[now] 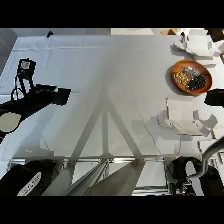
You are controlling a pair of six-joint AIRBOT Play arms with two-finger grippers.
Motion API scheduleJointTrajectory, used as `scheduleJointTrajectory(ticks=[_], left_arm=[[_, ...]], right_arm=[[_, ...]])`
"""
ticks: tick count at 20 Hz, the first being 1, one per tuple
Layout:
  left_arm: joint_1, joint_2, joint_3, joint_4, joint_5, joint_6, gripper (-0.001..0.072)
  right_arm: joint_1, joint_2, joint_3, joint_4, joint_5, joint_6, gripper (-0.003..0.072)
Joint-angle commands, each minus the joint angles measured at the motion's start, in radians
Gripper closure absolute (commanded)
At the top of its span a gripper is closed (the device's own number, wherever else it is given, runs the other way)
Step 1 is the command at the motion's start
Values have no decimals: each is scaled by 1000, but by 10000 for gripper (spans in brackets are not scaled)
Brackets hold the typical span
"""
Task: Fold the box and place the chain.
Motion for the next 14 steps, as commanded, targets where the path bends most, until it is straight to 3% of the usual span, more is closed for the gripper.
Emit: scheduleJointTrajectory(ticks=[1, 7, 8, 10, 11, 13, 14], left_arm=[[0, -1, 0, 1, -2, 0, 13], [0, 0, 0, 1, -2, 0, 13], [0, -1, 0, 1, -2, 0, 13], [0, 0, 0, 1, -3, 0, 13], [0, -1, 0, 1, -2, 0, 13], [0, -1, 0, 1, -3, 0, 13], [0, -1, 0, 1, -3, 0, 13]], right_arm=[[-1, -2, -2, 0, -4, 1, 488], [-1, -28, -2, -68, -19, 19, 486], [-1, -41, -2, -118, -14, 70, 439], [-1, -91, -2, -217, 24, 142, 249], [-1, -127, -2, -256, 47, 159, 242], [-1, -200, -2, -285, 74, 184, 137], [-1, -235, -2, -305, 83, 193, 136]])
